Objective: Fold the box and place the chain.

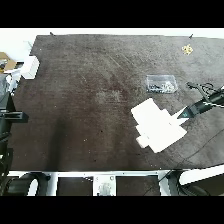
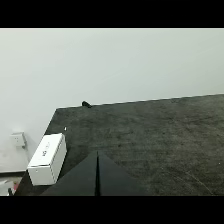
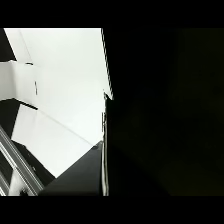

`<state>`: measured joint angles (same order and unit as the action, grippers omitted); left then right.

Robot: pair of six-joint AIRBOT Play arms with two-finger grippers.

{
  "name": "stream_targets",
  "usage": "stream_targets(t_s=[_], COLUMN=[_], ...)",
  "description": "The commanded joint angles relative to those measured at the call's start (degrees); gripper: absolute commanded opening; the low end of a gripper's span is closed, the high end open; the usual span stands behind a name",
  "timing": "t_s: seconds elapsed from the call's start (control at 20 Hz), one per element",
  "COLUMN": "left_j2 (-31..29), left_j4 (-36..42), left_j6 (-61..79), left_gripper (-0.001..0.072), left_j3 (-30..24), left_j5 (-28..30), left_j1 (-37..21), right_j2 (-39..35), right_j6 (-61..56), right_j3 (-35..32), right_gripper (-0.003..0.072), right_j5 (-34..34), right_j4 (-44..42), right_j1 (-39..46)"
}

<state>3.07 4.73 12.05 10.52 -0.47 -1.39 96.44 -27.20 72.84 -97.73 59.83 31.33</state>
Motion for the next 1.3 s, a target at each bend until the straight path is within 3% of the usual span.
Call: stream_targets(t_s=[0.0, 0.2, 0.35, 0.6, 0.85, 0.9, 0.95, 1.0, 1.05, 1.25], left_j2=[-0.02, -0.02, -0.02, -0.02, -0.02, 0.00, 0.17, 0.44, 1.14, 13.46], left_j4=[-0.02, -0.02, -0.02, 0.00, 0.17, 0.04, -0.31, 0.48, 0.42, 0.61], left_j6=[0.00, 0.00, 0.00, 0.00, -0.04, 0.24, 1.60, 0.50, -0.13, -6.29], left_gripper=[0.0012, 0.0011, 0.0012, 0.0011, 0.0012, 0.0049, 0.0398, 0.0517, 0.0424, 0.0420], left_j3=[0.02, 0.02, 0.02, 0.02, 0.07, 0.07, 0.24, 0.31, 0.31, 3.37], left_j5=[0.00, 0.00, -0.04, -0.96, -4.96, -6.56, -8.76, -10.78, -14.01, -26.93], left_j1=[-0.02, -0.02, -0.02, -0.02, -0.02, -0.02, -0.02, -0.02, -0.02, -0.02], right_j2=[-10.05, -18.93, -19.34, -15.89, -11.89, -11.91, -11.91, -11.91, -11.91, -11.91], right_j6=[0.46, 0.85, 3.02, 3.04, 6.51, 6.49, 6.54, 7.06, 8.26, 13.25], right_j3=[-13.38, -29.70, -35.54, -32.02, -28.22, -28.30, -28.46, -28.59, -28.76, -28.81], right_gripper=[0.0004, 0.0004, 0.0004, 0.0004, 0.0004, 0.0004, 0.0004, 0.0004, 0.0004, 0.0005], right_j5=[10.64, 28.92, 40.83, 62.53, 66.53, 68.81, 70.23, 70.14, 69.31, 69.02], right_j4=[-11.34, -32.89, -45.29, -54.60, -55.39, -55.25, -55.39, -55.32, -55.36, -56.30], right_j1=[-2.60, -11.54, -22.38, -37.16, -42.16, -42.25, -42.21, -42.21, -42.23, -42.21])
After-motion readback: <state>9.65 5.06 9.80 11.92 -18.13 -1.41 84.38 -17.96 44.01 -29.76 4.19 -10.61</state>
